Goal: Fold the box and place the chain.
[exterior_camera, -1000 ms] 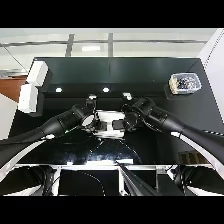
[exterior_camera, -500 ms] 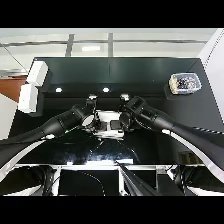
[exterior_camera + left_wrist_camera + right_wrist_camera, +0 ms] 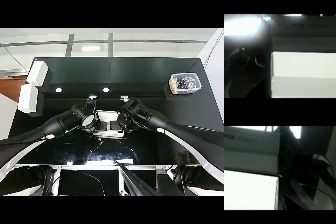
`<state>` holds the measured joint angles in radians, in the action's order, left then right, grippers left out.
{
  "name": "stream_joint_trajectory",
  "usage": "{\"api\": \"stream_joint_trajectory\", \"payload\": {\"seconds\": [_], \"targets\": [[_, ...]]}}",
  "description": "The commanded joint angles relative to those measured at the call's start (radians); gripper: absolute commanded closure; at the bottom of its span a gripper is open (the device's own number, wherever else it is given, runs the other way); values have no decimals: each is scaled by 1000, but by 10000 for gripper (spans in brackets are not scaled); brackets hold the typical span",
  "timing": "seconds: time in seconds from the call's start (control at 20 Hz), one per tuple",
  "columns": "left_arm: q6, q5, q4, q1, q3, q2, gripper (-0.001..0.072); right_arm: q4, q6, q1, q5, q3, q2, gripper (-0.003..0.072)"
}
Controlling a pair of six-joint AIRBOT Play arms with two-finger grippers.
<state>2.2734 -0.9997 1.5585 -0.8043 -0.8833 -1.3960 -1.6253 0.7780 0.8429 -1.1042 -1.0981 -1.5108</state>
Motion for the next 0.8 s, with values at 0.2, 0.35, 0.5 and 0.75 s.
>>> {"api": "stream_joint_trajectory", "payload": {"seconds": [0.2,0.35,0.5,0.75], "targets": [[0,2,0,1,0,0,684,5,-37,0,7,0,-5,488],[0,2,0,1,0,0,684,3,-60,1,28,0,-5,655],[0,4,0,1,0,0,684,2,-61,1,24,0,-5,657],[0,5,0,1,0,0,684,2,-60,1,23,-1,-4,651]]}}
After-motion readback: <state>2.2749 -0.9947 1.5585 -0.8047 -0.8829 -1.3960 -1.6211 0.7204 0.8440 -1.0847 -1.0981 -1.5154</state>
